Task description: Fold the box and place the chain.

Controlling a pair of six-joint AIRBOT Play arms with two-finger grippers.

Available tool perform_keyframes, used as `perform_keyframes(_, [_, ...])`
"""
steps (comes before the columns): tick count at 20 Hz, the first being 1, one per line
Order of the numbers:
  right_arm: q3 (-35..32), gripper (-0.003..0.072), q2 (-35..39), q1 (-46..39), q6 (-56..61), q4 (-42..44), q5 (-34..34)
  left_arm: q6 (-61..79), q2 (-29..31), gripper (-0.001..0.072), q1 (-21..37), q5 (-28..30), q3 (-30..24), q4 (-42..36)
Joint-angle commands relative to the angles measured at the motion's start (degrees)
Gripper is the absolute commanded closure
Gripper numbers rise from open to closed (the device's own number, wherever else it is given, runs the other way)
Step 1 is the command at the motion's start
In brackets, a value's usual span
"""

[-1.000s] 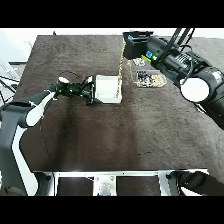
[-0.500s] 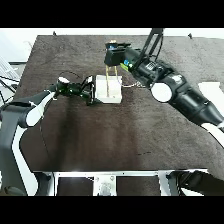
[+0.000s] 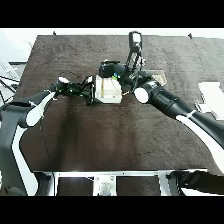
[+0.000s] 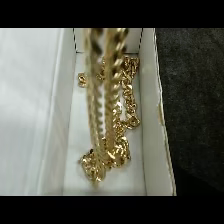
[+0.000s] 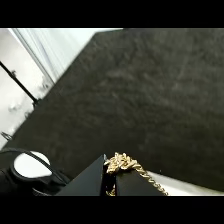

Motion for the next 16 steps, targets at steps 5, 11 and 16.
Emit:
perform_keyframes(5, [-4.76, 0.0680, -9.97, -1.07, 5.05, 0.07, 0.20, 0.00, -0.02, 0.0353, -0.02, 0.00, -0.02, 0.02])
perform_keyframes(11, [-4.74, 0.0255, -10.32, -1.18, 5.40, -0.07, 0.24, 0.00, -0.02, 0.0353, 0.00, 0.00, -0.02, 0.02])
perform_keyframes(16, [-4.76, 0.0255, -0.37, -8.48, -1.57, -0.22, 9.07, 0.00, -0.02, 0.0353, -0.02, 0.00, -0.02, 0.02])
